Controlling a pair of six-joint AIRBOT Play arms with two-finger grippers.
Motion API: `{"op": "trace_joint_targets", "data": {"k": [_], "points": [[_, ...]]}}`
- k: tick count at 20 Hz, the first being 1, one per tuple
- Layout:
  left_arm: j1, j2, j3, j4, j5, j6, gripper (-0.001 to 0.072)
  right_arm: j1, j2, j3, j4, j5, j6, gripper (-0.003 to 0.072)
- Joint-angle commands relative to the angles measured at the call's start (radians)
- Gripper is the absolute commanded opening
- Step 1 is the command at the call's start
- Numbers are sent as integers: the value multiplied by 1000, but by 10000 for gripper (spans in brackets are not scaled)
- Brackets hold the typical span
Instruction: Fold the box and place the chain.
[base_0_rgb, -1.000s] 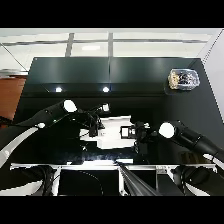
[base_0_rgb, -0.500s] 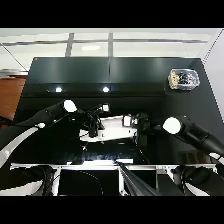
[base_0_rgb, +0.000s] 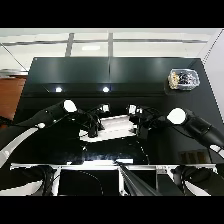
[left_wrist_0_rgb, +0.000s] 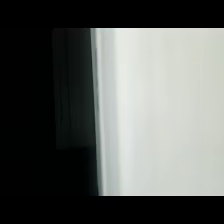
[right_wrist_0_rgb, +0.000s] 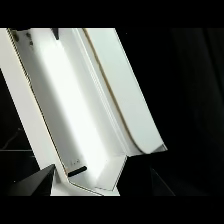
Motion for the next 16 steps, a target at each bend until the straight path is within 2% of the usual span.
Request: {"op": "trace_joint_targets", "data": {"k": [1,7,8,9,16], "points": [[0,4,1,-1,1,0,28,-1,-33,2,78,3,-46,703],[0,4,1,0,1,0,28,-1,-75,1,142,34,-108,702],[0,4,1,0,0,0,28,-1,-75,2,142,50,-107,660],[0,4,1,0,0,0,28,-1,-75,2,145,72,-107,652],[0,13,1,0,17,1,26,0,-75,-30,146,151,-103,653]]}}
